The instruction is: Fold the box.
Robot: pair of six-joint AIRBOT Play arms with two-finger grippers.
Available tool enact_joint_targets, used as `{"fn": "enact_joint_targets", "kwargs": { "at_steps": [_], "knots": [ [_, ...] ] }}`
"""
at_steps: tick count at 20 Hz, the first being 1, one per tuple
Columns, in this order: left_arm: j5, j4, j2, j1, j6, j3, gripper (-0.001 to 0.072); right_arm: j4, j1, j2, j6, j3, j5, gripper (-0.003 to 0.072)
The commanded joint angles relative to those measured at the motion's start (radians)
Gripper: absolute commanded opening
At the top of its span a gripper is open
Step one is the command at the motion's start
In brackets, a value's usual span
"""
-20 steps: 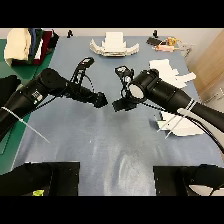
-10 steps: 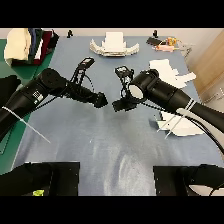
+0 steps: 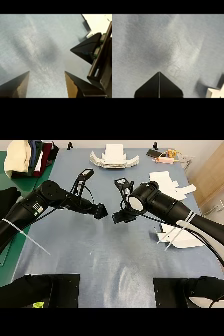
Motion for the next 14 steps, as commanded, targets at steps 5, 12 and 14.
{"fn": "enact_joint_targets", "kwargs": {
  "at_steps": [5,12,14],
  "knots": [
    [0.073,0.000,0.000,0.000,0.000,0.000,0.0693,0.037,0.000,0.000,0.003,0.001,-0.056,0.0005],
    [0.136,-0.007,0.000,0.000,0.000,0.000,0.0693,-0.033,-0.043,0.000,0.004,0.039,-0.009,0.0580],
    [0.136,-0.007,0.000,0.000,0.000,0.000,0.0693,-0.133,-0.121,0.000,0.003,0.117,0.142,0.0535]
  ]
}}
